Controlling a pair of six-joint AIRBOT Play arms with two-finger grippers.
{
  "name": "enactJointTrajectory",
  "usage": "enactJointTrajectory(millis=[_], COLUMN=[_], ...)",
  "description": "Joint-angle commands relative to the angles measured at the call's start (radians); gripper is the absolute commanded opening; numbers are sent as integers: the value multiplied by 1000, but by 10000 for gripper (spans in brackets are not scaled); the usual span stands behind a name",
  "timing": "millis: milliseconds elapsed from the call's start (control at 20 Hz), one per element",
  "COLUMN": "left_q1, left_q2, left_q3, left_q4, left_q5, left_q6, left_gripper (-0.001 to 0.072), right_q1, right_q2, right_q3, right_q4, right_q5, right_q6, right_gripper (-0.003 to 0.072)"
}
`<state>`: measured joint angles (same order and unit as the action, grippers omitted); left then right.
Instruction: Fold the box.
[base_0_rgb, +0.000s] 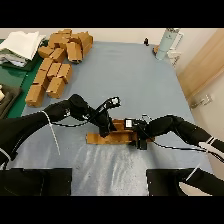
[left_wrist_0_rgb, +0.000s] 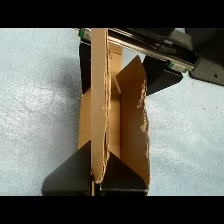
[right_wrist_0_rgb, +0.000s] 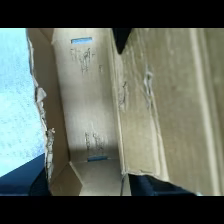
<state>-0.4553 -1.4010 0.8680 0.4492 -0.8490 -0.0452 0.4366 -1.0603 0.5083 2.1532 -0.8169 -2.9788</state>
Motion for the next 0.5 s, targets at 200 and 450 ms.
enactJointTrajectory(millis=[200, 450], left_q1=[0, 0], left_q2=[0, 0], left_q3=[1, 1], left_q4=[-2, -2], left_q5=[2, 2], left_q6=[0, 0], left_gripper=[13, 13], right_q1=[-1, -13], right_q2=[0, 2], right_q3=[-5, -11], right_q4=[-3, -25], right_q5=[8, 13], right_q6=[2, 31], right_gripper=[589, 589])
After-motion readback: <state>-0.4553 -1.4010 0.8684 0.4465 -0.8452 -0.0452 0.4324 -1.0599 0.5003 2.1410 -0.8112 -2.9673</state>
